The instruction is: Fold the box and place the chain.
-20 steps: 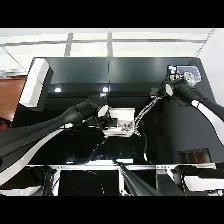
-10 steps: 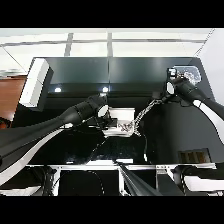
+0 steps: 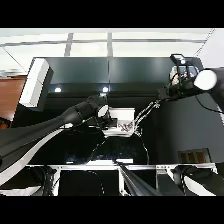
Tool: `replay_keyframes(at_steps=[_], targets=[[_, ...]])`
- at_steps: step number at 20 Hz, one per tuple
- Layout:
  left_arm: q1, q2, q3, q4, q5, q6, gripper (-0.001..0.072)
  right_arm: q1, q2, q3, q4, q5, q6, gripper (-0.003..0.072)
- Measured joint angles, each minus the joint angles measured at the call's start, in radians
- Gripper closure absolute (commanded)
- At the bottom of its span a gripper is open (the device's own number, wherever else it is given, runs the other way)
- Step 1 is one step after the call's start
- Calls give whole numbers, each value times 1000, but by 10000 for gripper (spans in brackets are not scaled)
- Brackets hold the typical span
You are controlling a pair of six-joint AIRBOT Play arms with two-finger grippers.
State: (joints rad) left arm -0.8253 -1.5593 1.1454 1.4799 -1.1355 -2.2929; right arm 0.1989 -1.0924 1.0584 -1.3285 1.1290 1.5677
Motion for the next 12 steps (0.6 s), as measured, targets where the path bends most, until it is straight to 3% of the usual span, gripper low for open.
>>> replay_keyframes(at_steps=[6, 12], targets=[[0, 0, 0, 0, 0, 0, 678, 2, 173, 0, 307, 114, -127, 675], [0, 0, 0, 0, 0, 0, 678, 81, 181, -1, 570, 111, -219, 676]])
